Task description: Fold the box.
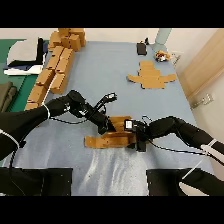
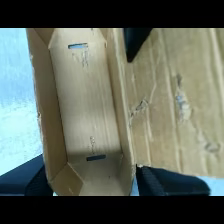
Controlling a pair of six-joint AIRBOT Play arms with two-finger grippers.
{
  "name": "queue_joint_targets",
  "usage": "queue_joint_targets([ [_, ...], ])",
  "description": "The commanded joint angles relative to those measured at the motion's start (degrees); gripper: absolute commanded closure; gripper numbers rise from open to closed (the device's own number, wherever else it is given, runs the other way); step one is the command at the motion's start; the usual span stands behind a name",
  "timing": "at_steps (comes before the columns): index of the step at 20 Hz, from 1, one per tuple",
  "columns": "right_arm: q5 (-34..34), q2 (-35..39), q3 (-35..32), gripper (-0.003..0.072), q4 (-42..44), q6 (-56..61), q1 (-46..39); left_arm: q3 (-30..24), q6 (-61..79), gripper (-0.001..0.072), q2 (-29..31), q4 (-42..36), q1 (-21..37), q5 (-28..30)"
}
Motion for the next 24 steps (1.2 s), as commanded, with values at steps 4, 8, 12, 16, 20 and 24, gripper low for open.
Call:
queue_joint_targets([
  [4, -0.26, -0.76, -0.09, -0.0014, -0.44, 0.00, -0.02, 0.04, 0.00, 0.0695, 0.02, 0.00, 0.02, 0.04],
  [8, -0.15, -2.16, -0.09, 0.0089, -0.46, 0.00, 0.00, 0.04, 0.00, 0.0695, 0.02, 0.00, 0.02, 0.04],
  [12, -0.24, -2.84, -0.07, 0.0274, -0.46, 0.00, 0.02, 0.04, 0.00, 0.0694, 0.02, 0.00, 0.02, 0.04],
  [16, -0.33, -2.84, -0.07, 0.0302, -0.46, 0.00, 0.02, 0.04, 0.00, 0.0695, 0.02, 0.00, 0.02, 0.04],
  [20, -0.26, -2.84, -0.07, 0.0221, -0.44, 0.00, 0.02, 0.04, 0.00, 0.0695, 0.02, 0.00, 0.02, 0.04],
  [24, -0.28, -2.84, -0.07, 0.0221, -0.42, 0.00, 0.02, 0.04, 0.00, 0.0695, 0.02, 0.00, 0.02, 0.04],
])
